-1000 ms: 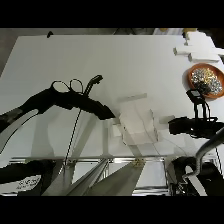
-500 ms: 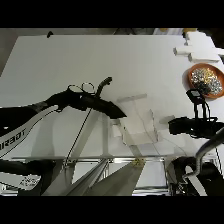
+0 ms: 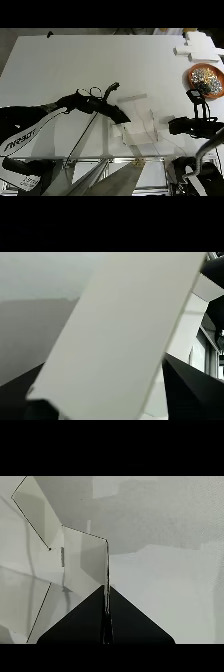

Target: Fold the box and place the chain.

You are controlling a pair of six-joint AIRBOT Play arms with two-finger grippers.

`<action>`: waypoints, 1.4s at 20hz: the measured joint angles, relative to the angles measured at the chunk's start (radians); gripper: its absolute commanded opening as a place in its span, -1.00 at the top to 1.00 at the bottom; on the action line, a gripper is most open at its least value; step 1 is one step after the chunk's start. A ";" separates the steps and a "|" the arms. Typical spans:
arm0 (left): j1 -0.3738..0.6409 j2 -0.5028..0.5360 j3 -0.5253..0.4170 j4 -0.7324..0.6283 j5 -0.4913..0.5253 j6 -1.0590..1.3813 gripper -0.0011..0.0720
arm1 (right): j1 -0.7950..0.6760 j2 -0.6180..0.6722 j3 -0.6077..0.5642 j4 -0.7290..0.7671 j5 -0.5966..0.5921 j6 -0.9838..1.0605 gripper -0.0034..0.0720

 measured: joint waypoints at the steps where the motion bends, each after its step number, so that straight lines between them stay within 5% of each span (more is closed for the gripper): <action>1: -0.004 -0.002 0.000 0.002 0.002 0.005 -0.10 | 0.000 0.000 0.000 0.000 0.000 0.000 0.87; 5: -0.002 -0.003 0.000 0.044 0.000 0.016 0.63 | 0.000 0.000 0.000 0.000 0.001 0.000 0.87; 8: 0.016 -0.003 0.000 0.056 -0.044 0.056 0.96 | 0.000 0.000 0.000 0.002 0.000 0.000 0.87; 11: 0.030 -0.003 0.000 0.062 -0.073 0.100 0.96 | 0.000 0.000 0.000 0.003 0.002 -0.002 0.85; 16: 0.026 0.018 0.024 0.140 -0.083 0.132 0.96 | 0.000 0.000 0.000 0.043 0.010 0.000 0.11; 24: -0.014 0.215 0.049 0.554 0.036 0.086 0.96 | 0.000 0.000 0.062 0.156 0.033 -0.061 0.11; 28: -0.034 0.244 0.050 0.651 0.087 0.089 0.96 | 0.000 0.000 0.120 0.175 0.045 -0.117 0.11</action>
